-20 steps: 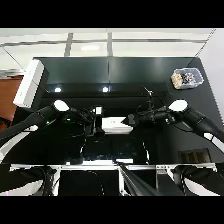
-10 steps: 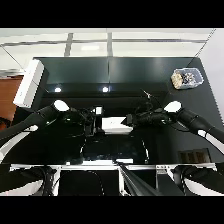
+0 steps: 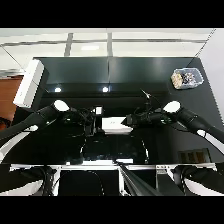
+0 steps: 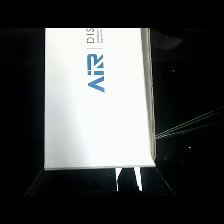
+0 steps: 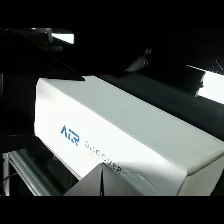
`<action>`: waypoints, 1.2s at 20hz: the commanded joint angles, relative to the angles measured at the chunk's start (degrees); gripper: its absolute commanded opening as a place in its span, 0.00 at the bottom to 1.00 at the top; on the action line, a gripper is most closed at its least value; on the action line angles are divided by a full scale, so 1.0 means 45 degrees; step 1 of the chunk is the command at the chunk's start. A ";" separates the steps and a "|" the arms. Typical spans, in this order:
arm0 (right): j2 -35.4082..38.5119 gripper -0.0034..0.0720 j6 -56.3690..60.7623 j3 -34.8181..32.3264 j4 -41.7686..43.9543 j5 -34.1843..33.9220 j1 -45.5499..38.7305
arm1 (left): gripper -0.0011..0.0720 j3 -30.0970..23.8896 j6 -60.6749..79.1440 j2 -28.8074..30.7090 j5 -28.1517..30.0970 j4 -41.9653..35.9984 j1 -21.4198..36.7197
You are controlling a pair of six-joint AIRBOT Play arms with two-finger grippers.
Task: Fold the box and place the chain.
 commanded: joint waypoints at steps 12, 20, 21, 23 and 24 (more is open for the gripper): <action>0.5955 0.06 0.0486 0.0826 -0.2161 0.5212 -0.6178 | 0.99 0.0083 -0.0937 0.0952 0.0068 0.1059 0.0034; 0.6596 0.06 0.0899 0.0758 -0.3458 0.5124 -0.8412 | 0.99 0.2098 -0.4600 0.1545 -0.0063 0.0413 -0.1069; 0.6596 0.06 0.0894 0.0758 -0.3473 0.4949 -0.8412 | 0.99 0.2667 -0.4945 0.1015 -0.0083 0.0403 -0.1443; 0.6596 0.06 0.0889 0.0758 -0.3487 0.4779 -0.8412 | 0.99 0.3798 -0.5547 -0.0238 0.0073 0.0408 -0.2161; 0.6596 0.06 0.0884 0.0758 -0.3492 0.4779 -0.8412 | 0.99 0.4279 -0.5751 -0.0850 0.0068 0.0403 -0.2341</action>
